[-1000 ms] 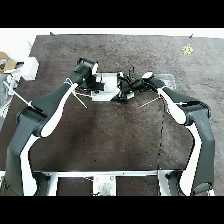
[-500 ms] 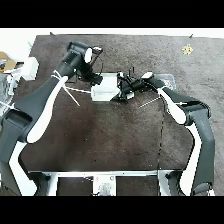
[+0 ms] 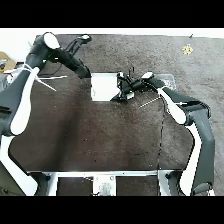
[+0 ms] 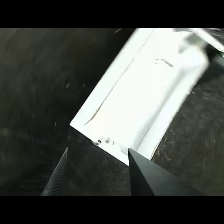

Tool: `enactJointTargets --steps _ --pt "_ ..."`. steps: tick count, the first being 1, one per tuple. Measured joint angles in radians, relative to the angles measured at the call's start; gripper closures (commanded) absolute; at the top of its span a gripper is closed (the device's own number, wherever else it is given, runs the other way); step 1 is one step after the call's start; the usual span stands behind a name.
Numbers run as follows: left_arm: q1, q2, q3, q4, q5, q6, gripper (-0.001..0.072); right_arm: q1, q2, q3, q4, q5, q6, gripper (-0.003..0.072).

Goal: Fold the box and place the chain.

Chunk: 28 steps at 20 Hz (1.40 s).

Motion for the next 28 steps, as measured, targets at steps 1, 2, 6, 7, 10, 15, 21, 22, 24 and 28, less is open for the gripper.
enactJointTargets --steps 1,2,6,7,10,15,21,22,24,28 --pt "0.039 0.001 -0.028 -0.08 0.001 0.101 0.0207 0.0 0.0 0.0 0.0 0.0 0.0 0.0247" --pt "0.074 0.001 -0.056 -0.148 0.002 0.192 0.007 0.0 0.0 0.0 0.0 0.0 0.0 0.0248" --pt "0.164 -0.005 -0.212 -0.347 0.019 0.545 0.0057 0.0 0.0 0.0 0.0 0.0 0.0 0.0247" --pt "0.171 -0.014 -0.246 -0.375 0.021 0.612 0.0057 0.0 0.0 0.0 0.0 0.0 0.0 0.0247" --pt "0.184 -0.063 -0.307 -0.455 0.007 0.75 0.0024 0.0 0.0 0.0 0.0 0.0 0.0 0.0247" --pt "0.18 -0.136 -0.339 -0.527 -0.01 0.945 -0.0002 0.0 0.0 0.0 0.0 0.0 0.0 0.0248" --pt "0.16 -0.165 -0.345 -0.546 0.002 1.052 -0.0002 0.0 0.0 0.0 0.0 0.0 0.0 0.0247" --pt "0.158 -0.167 -0.346 -0.547 0.003 1.06 -0.0002 0.0 0.0 0.0 0.0 0.0 0.0 0.0248" --pt "0.159 -0.169 -0.346 -0.547 0.001 1.069 -0.0002 0.0 0.0 0.0 0.0 0.0 0.0 0.0248" --pt "0.155 -0.173 -0.346 -0.548 -0.019 1.077 -0.0002 0.0 0.0 0.0 0.0 0.0 0.0 0.0248"
